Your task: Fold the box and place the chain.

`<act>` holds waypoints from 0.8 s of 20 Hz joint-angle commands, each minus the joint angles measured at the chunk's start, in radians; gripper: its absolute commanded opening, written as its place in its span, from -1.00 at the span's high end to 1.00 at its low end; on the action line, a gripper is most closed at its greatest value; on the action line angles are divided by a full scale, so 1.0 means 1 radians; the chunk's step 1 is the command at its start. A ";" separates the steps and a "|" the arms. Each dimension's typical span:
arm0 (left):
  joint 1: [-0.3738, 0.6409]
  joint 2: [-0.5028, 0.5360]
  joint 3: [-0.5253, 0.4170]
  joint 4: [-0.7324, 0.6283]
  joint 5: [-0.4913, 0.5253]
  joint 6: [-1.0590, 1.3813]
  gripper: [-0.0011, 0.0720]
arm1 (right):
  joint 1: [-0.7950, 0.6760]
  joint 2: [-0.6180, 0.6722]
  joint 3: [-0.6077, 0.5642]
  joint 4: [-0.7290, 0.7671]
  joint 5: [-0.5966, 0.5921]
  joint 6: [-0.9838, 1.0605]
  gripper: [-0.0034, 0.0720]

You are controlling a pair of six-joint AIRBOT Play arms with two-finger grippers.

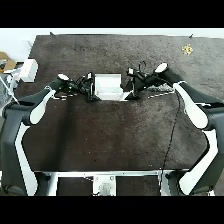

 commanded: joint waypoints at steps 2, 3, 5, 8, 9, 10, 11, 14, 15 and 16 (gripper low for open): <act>0.000 -0.001 0.000 0.000 -0.001 0.001 0.35 | -0.001 0.092 0.001 0.077 -0.001 0.072 -0.70; 0.000 -0.001 0.000 0.000 -0.001 0.001 0.35 | -0.001 0.093 0.001 0.152 -0.002 0.070 -0.03; 0.000 -0.001 0.000 0.000 -0.001 0.001 0.35 | 0.002 0.075 0.001 0.309 -0.006 0.070 0.92; 0.000 -0.001 0.000 0.000 -0.001 0.001 0.35 | 0.025 0.029 0.001 0.449 -0.098 0.066 0.91; 0.000 -0.001 0.000 0.000 -0.001 0.001 0.35 | 0.035 0.018 0.001 0.448 -0.158 0.066 0.91; 0.000 -0.001 0.000 0.000 0.000 0.001 0.35 | 0.046 0.005 0.001 0.449 -0.222 0.065 0.91; 0.000 -0.001 0.000 0.000 0.000 0.001 0.35 | 0.052 -0.006 0.001 0.447 -0.270 0.065 0.91; 0.000 -0.001 0.000 0.000 0.000 0.001 0.35 | 0.055 -0.044 0.001 0.430 -0.327 0.052 0.91; 0.000 -0.001 0.000 0.000 0.000 0.001 0.35 | 0.055 -0.056 0.001 0.417 -0.332 0.041 0.91; 0.000 -0.001 0.000 0.000 0.000 0.001 0.35 | 0.055 -0.068 0.001 0.397 -0.333 0.032 0.91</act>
